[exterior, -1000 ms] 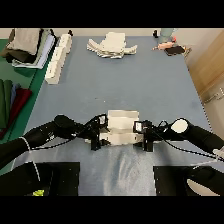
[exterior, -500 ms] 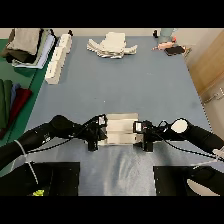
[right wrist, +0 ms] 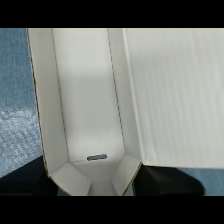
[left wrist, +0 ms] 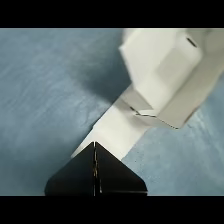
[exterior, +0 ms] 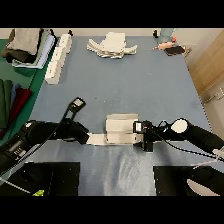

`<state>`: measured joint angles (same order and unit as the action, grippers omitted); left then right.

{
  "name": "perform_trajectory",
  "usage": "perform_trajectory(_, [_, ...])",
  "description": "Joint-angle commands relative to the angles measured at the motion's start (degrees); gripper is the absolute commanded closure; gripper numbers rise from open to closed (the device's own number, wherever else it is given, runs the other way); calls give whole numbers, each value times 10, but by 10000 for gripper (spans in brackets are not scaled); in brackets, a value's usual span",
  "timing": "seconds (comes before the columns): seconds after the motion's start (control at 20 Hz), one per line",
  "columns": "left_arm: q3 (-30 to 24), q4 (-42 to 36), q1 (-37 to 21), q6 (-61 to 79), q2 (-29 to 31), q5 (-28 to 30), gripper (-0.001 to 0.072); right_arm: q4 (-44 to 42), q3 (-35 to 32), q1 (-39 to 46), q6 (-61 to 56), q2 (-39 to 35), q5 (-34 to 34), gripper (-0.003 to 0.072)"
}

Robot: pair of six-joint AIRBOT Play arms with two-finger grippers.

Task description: Fold the box.

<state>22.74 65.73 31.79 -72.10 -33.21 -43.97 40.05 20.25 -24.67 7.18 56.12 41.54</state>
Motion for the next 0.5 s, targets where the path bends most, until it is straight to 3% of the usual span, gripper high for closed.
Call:
perform_trajectory(0.0, [-1,106,-51,-312,31,-89,694,0,0,0,0,0,0,88])
perform_trajectory(0.2, [-20,35,-94,-325,-10,-85,694,0,0,0,0,0,0,87])
perform_trajectory(0.45, [-37,-88,-61,-272,-97,-13,695,0,0,0,0,0,0,87])
